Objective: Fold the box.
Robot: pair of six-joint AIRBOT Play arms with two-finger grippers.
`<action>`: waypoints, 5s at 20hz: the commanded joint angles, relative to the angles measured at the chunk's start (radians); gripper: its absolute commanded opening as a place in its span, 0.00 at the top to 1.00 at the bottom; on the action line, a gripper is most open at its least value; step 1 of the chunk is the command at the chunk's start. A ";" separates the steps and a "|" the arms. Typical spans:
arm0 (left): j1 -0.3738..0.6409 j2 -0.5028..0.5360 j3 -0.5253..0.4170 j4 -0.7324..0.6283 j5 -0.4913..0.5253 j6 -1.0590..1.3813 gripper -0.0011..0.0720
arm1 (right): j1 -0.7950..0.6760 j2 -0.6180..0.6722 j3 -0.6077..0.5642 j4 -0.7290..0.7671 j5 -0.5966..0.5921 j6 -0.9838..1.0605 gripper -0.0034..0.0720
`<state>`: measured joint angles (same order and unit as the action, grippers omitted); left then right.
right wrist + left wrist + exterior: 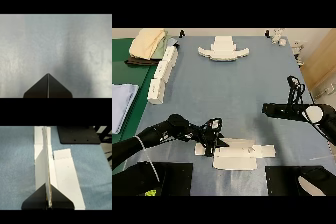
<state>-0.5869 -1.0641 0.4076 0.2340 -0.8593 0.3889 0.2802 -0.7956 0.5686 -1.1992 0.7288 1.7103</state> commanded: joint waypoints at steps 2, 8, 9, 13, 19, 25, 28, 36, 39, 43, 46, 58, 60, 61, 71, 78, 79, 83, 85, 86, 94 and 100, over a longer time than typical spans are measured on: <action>0.001 -0.001 0.000 0.006 0.012 -0.001 0.97 | 0.002 0.028 0.000 0.036 0.233 0.050 0.95; 0.001 -0.001 0.000 0.006 0.012 -0.001 0.97 | 0.078 0.197 -0.001 0.043 0.572 0.217 0.95; 0.001 -0.001 0.000 0.006 0.012 -0.001 0.97 | 0.126 0.228 -0.002 0.045 0.592 0.256 0.95; 0.001 -0.002 0.000 0.006 0.012 -0.001 0.97 | 0.373 0.322 -0.055 0.061 0.534 0.323 0.95; 0.001 -0.002 0.000 0.006 0.012 -0.001 0.97 | 0.843 0.322 -0.229 0.034 0.239 0.147 0.95; 0.001 -0.002 0.000 0.006 0.012 -0.001 0.97 | 1.074 0.272 -0.258 -0.362 0.146 0.141 0.01; 0.001 -0.002 0.000 0.006 0.012 -0.001 0.97 | 1.073 0.222 -0.258 -0.432 0.124 0.109 0.01; 0.001 -0.002 0.000 0.006 0.012 -0.001 0.97 | 1.088 -0.006 -0.225 -0.463 0.060 0.077 0.00; 0.001 -0.002 0.000 0.006 0.013 -0.001 0.97 | 1.088 -0.005 -0.174 -0.523 0.105 0.159 0.00; 0.001 -0.002 0.000 0.006 0.012 -0.001 0.97 | 1.087 0.009 -0.106 -0.578 0.214 0.272 0.00; 0.001 -0.002 0.000 0.006 0.012 -0.001 0.97 | 1.087 0.029 -0.085 -0.629 0.265 0.346 0.00; 0.000 -0.001 0.000 0.006 0.012 -0.001 0.97 | 1.086 0.043 -0.079 -0.708 0.380 0.489 0.01; 0.000 -0.002 0.000 0.006 0.012 -0.001 0.97 | 1.086 0.043 -0.079 -0.708 0.371 0.486 0.01; 0.000 -0.002 0.000 0.006 0.012 -0.001 0.97 | 1.086 0.043 -0.079 -0.707 0.365 0.465 0.00; 0.001 -0.001 0.000 0.006 0.012 -0.001 0.97 | 0.723 0.115 -0.110 -0.331 0.209 -0.232 0.00; 0.001 -0.001 0.000 0.006 0.012 -0.001 0.97 | 0.419 0.115 -0.222 0.144 0.123 -0.956 0.00; 0.001 -0.002 0.000 0.006 0.012 -0.001 0.97 | 0.407 0.115 -0.226 0.148 0.123 -0.960 0.00; 0.001 -0.002 0.000 0.006 0.011 -0.001 0.97 | 0.406 0.116 -0.225 0.096 0.145 -0.960 0.01; 0.001 -0.002 0.000 0.006 0.012 -0.001 0.97 | 0.407 0.115 -0.226 0.108 0.159 -0.960 0.01; 0.001 -0.002 0.000 0.006 0.012 -0.001 0.97 | 0.407 0.115 -0.226 0.110 0.155 -0.991 0.01; 0.001 -0.001 0.000 0.006 0.012 -0.001 0.97 | 0.405 0.043 -0.303 0.298 0.066 -1.310 0.01; 0.000 -0.002 0.000 0.006 0.011 -0.001 0.97 | 0.240 0.004 -0.306 0.438 0.154 -1.513 0.03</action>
<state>-0.5873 -1.0660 0.4072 0.2398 -0.8482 0.3878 0.5911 -0.7776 0.2672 -0.8307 0.8337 0.3019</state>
